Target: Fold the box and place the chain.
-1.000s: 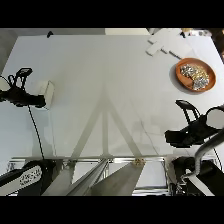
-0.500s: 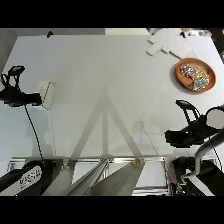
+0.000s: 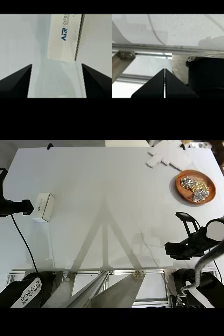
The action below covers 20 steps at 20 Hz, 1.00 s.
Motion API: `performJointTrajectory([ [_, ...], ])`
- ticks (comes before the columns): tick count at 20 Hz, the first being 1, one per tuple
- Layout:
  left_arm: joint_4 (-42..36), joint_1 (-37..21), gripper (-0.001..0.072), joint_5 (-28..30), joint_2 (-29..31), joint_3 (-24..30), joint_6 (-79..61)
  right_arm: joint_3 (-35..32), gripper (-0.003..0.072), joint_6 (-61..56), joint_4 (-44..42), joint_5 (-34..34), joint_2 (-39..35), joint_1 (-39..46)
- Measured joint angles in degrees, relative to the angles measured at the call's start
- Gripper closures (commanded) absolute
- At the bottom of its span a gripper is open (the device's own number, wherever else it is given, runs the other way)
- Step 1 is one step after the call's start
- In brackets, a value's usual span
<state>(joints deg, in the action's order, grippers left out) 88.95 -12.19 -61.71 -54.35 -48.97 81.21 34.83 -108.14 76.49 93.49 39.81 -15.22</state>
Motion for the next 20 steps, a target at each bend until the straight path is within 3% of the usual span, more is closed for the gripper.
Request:
performJointTrajectory([
  [20,0.0,0.0,0.0016,1.3,1.2,0.0,0.3,0.0,0.0672,0.0,0.0,0.0,0.0,0.0],
])
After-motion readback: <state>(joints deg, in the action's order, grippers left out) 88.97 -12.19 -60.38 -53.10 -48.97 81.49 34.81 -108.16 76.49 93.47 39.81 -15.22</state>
